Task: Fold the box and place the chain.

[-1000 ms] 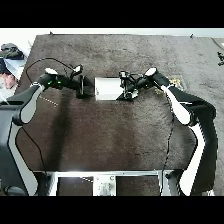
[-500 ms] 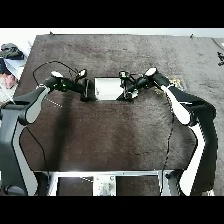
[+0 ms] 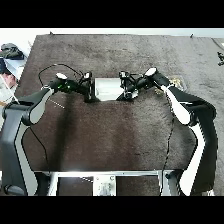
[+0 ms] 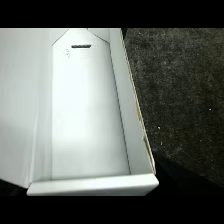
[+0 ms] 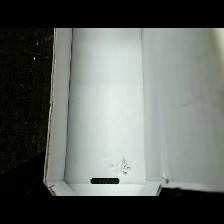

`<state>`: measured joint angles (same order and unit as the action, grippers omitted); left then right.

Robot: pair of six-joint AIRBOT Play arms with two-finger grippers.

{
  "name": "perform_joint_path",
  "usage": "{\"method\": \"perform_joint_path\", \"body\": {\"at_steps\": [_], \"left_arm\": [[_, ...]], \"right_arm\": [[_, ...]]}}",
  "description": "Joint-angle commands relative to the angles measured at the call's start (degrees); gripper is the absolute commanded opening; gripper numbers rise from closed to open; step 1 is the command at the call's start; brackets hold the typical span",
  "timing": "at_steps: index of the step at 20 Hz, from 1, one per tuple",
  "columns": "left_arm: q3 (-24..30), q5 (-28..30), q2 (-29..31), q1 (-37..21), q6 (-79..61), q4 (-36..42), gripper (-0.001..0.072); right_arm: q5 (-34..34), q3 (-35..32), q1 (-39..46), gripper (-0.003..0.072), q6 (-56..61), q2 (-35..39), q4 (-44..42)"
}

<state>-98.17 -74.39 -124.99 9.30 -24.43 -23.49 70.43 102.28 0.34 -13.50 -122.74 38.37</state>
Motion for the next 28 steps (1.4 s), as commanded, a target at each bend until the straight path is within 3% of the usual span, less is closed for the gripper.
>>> {"method": "perform_joint_path", "body": {"at_steps": [1, 28], "left_arm": [[0.02, 0.50, -0.02, 0.20, -0.07, 0.04, 0.0716], [0.02, 3.23, -0.02, 0.20, 3.39, 0.20, 0.0717]], "right_arm": [[-0.13, 0.02, -0.02, 0.0318, 0.07, 0.00, -0.02], [-0.13, 0.02, -0.02, 0.0318, 0.04, -0.02, -0.02]]}}
